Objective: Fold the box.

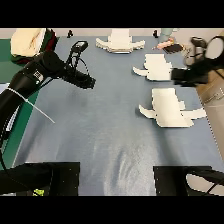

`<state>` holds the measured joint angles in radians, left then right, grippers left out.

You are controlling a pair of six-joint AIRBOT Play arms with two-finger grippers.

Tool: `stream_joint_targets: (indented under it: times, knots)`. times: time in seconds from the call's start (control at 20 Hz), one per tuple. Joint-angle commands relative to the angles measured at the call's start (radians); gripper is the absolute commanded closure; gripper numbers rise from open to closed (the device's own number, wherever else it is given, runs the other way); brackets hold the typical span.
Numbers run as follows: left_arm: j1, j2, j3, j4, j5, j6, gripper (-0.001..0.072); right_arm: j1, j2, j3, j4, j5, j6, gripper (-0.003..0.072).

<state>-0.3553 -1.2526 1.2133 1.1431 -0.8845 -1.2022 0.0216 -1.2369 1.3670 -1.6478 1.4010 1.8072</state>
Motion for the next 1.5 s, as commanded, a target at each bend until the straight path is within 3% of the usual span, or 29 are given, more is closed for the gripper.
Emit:
stream_joint_targets:
  times: [0.0,0.2,0.25,0.3,0.35,0.7,1.15,1.25,1.3,1.4,1.45]
  knots:
    - [0.0,0.0,0.0,-0.023,0.039,0.0,0.0692,-0.291,-0.013,-0.001,-0.08,0.133,-0.091,0.0276]
    - [0.0,0.0,0.0,-0.023,0.035,-0.002,0.0689,-0.55,-0.106,-0.08,0.006,0.082,-0.224,0.0276]
    - [0.0,0.0,0.0,-0.023,0.029,-0.008,0.0628,-0.597,-0.144,-0.081,0.043,0.083,-0.274,0.0276]
    - [0.0,0.0,0.0,-0.023,0.027,-0.027,0.0364,-0.633,-0.18,-0.081,0.098,0.079,-0.328,0.0276]
    - [0.0,0.0,0.0,-0.026,0.028,-0.058,0.0219,-0.667,-0.219,-0.08,0.162,0.075,-0.381,0.0276]
    - [0.0,0.0,0.001,-0.03,-0.051,-0.111,0.0226,-0.777,-0.396,0.004,0.473,0.109,-0.591,0.0276]
    - [0.0,0.0,0.001,-0.048,-0.107,-0.161,0.0225,-0.776,-0.544,0.032,0.605,0.209,-0.667,0.0285]
    - [0.0,0.0,0.001,-0.049,-0.114,-0.167,0.0226,-0.775,-0.544,0.032,0.699,0.239,-0.716,0.0452]
    - [0.0,0.0,0.001,-0.049,-0.114,-0.179,0.0226,-0.772,-0.544,0.032,0.737,0.256,-0.727,0.0502]
    - [0.0,0.001,0.001,-0.049,-0.113,-0.179,0.0226,-0.744,-0.543,0.031,0.776,0.272,-0.724,0.0686]
    - [0.001,0.002,0.001,-0.049,-0.112,-0.179,0.0226,-0.722,-0.542,0.03,0.803,0.283,-0.724,0.0686]
